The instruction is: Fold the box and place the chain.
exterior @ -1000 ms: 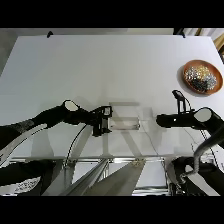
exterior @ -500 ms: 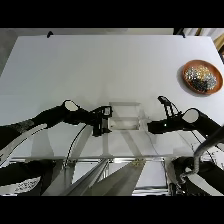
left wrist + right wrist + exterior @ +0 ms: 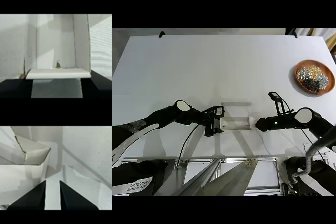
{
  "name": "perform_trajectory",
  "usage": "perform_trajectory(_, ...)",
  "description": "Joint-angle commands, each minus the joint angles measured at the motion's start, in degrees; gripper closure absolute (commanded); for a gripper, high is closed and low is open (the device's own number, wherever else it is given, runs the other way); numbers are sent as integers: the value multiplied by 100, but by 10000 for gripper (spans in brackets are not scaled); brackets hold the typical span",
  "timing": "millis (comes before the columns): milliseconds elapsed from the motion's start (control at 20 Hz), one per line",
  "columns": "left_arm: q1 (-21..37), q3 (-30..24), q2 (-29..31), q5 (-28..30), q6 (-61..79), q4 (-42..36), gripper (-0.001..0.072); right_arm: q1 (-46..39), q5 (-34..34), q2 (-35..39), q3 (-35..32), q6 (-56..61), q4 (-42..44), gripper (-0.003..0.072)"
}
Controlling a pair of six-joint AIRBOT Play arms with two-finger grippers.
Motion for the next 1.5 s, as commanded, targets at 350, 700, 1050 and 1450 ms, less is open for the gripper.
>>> perform_trajectory(350,4,2,2,2,2,0,455,310,2,468,197,24,33,483)
perform_trajectory(700,4,2,2,2,2,0,455,466,-50,435,197,26,17,334)
perform_trajectory(1050,4,2,4,2,2,0,455,737,-197,435,197,116,9,105)
perform_trajectory(1450,4,2,4,2,2,2,455,1338,-693,-125,240,632,57,107)
